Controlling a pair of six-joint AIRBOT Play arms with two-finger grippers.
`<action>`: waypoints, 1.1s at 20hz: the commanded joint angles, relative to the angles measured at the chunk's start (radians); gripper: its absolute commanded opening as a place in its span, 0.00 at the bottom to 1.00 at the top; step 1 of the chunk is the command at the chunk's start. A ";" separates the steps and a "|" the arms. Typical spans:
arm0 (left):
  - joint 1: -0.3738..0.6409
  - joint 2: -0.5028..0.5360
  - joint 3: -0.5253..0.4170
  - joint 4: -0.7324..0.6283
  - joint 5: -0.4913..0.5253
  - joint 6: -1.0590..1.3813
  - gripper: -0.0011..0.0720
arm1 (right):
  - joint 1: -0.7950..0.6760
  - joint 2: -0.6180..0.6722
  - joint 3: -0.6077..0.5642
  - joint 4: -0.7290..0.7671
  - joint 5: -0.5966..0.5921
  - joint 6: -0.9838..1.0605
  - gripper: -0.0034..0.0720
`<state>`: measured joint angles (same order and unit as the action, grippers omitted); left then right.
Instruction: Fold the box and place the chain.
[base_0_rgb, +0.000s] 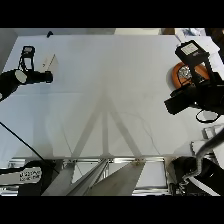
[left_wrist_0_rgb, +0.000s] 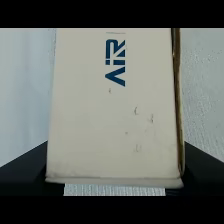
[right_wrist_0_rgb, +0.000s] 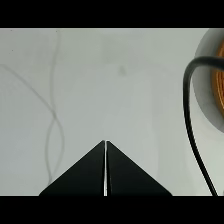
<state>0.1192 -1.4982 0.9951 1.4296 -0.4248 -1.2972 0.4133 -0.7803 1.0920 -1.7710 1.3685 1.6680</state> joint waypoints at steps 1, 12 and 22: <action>0.001 -0.032 0.000 0.004 -0.010 -0.011 0.15 | 0.000 0.001 0.001 0.000 0.000 0.000 0.06; 0.001 -0.045 0.000 0.050 -0.099 -0.009 0.97 | 0.000 0.001 0.001 0.000 0.000 0.000 0.06; -0.001 0.320 0.000 0.071 -0.171 0.040 0.96 | 0.000 0.001 0.001 0.000 0.000 0.000 0.06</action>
